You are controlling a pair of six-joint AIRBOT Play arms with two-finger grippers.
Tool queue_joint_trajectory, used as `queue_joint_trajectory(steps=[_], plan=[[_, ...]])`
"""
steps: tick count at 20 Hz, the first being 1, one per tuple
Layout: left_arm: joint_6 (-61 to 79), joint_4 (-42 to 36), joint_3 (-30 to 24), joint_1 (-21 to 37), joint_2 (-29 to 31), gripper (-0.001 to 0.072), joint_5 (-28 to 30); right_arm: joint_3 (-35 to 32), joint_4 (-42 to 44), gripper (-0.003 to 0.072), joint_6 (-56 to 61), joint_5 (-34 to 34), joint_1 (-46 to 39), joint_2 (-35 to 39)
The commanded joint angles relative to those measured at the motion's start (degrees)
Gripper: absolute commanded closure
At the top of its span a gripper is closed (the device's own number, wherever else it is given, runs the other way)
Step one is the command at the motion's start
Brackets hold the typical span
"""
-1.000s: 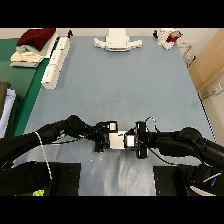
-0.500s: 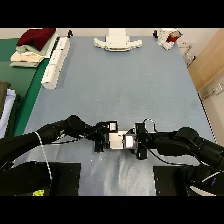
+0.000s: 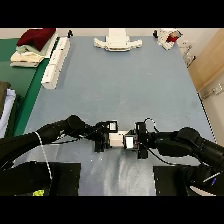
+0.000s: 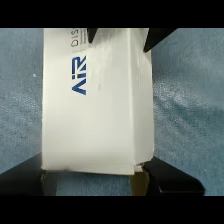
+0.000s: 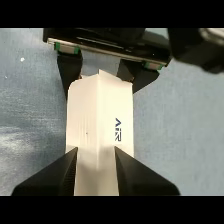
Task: Fold the box.
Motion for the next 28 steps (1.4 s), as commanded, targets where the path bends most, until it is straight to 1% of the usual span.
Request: queue_joint_trajectory(steps=[1, 7, 10, 12, 13, 14, 15, 25, 26, 28], plan=[[0.15, 0.04, 0.02, -0.02, -0.02, 0.0186, 0.00, 0.04, -1.70, 0.0350, 0.04, 0.72, 0.00, 1.29], [0.15, 0.04, 0.02, -0.02, -0.02, 0.0186, 0.02, 0.37, -2.49, 0.0350, 0.02, 3.26, 0.00, 1.49], [0.15, 0.04, 0.02, -0.02, -0.02, 0.0186, 0.02, 0.46, -2.45, 0.0351, 0.13, 3.37, -0.02, 1.09], [0.15, 0.04, 0.02, -0.02, -0.02, 0.0186, 0.02, 0.44, -2.29, 0.0404, 0.52, 3.17, 0.00, -0.26], [0.15, 0.04, 0.02, -0.02, -0.02, 0.0186, 0.02, 0.46, -1.81, 0.0405, 0.70, 2.80, 0.00, -0.94], [0.15, 0.04, 0.02, -0.02, -0.02, 0.0186, 0.02, 0.46, -1.27, 0.0449, 0.70, 2.25, 0.00, -1.49], [0.15, 0.04, 0.02, -0.02, -0.02, 0.0186, 0.02, 0.39, -0.81, 0.0475, 0.72, 1.86, 0.00, -1.79], [0.15, 0.04, 0.02, -0.02, -0.02, 0.0186, 0.02, 0.15, 3.34, 0.0476, 0.66, -1.20, 0.02, -2.12], [0.15, 0.07, 0.02, -0.02, -0.02, 0.0186, 0.02, 0.17, 3.85, 0.0458, 0.66, -2.12, 0.02, -2.03], [0.15, 0.04, 0.02, -0.02, -0.02, 0.0186, 0.02, 0.17, 3.87, 0.0450, 0.66, -3.39, 0.00, -1.20]])
